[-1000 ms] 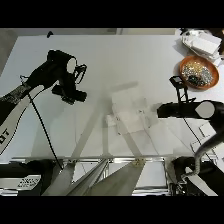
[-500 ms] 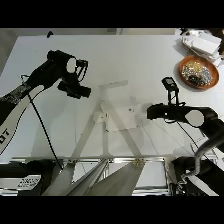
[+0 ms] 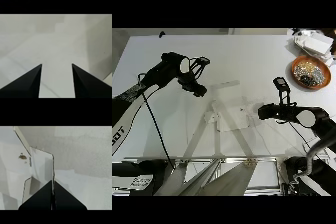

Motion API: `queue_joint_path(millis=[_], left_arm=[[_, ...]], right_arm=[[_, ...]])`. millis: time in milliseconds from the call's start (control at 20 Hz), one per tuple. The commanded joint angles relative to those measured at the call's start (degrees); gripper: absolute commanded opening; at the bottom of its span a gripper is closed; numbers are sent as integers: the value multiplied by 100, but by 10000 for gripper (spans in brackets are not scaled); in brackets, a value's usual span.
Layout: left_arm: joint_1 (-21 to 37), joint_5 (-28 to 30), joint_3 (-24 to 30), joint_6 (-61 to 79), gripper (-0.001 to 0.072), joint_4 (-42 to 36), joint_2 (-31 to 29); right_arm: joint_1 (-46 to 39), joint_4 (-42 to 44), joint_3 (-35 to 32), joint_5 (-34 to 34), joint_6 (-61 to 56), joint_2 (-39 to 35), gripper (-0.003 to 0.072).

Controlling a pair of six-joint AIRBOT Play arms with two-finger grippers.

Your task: Fold the box and place the chain.

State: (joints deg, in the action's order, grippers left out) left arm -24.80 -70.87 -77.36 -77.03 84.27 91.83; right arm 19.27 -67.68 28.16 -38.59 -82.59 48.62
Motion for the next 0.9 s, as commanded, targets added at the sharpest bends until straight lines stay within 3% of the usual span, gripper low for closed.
queue_joint_path(millis=[0,100,150,300,350,450,600,850], left_arm=[[468,-118,2,2063,465,-1989,11],[1025,-339,4,3123,508,-3803,15],[1248,-413,4,3434,508,-4334,20],[1443,-870,11,3995,527,-4343,166],[1440,-1038,46,4129,584,-4378,273],[1434,-1172,129,4352,585,-4642,520],[1392,-1189,326,4669,585,-5202,861],[1106,-831,575,5051,585,-5364,1104]], right_arm=[[7,0,-4,4,11,-4,21],[7,-68,-4,4,9,-4,21],[7,-107,-4,4,9,-4,21],[7,-107,-4,4,9,-4,21],[7,-105,-4,4,9,-4,21],[7,-105,-4,2,7,-4,21],[7,-103,-4,2,7,-4,21],[7,-87,-4,2,7,-4,21]])
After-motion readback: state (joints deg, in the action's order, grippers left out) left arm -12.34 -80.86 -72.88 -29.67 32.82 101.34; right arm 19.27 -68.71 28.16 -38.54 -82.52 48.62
